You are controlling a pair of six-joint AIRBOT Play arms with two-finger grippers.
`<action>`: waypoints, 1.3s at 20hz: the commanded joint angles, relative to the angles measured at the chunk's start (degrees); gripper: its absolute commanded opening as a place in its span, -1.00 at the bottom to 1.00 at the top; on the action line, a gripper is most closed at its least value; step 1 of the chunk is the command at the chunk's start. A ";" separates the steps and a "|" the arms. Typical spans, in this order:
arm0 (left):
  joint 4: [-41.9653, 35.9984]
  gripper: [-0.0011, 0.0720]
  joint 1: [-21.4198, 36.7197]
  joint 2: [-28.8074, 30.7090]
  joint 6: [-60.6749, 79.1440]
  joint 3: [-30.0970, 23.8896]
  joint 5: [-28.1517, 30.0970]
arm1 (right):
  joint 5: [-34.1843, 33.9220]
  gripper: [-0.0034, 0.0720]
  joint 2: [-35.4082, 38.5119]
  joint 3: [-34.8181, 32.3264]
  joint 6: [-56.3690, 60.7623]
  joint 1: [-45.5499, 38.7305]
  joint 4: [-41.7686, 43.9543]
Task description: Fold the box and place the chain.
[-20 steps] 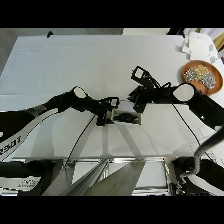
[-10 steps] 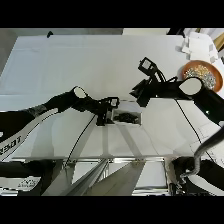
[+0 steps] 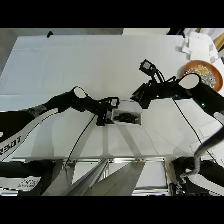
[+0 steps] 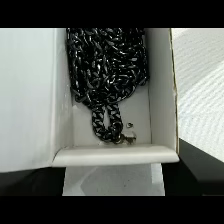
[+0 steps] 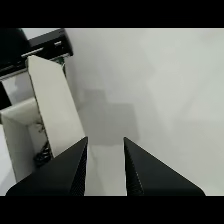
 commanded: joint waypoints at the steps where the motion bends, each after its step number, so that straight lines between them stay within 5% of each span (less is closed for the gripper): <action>1: 0.00 0.10 0.04 0.04 0.00 0.02 0.02 | 3.78 -0.24 -0.76 0.04 -1.84 -0.11 0.20; 26: 0.00 0.10 0.04 0.04 0.00 0.02 0.02 | 3.91 -0.13 4.04 -3.34 -4.42 8.20 -7.58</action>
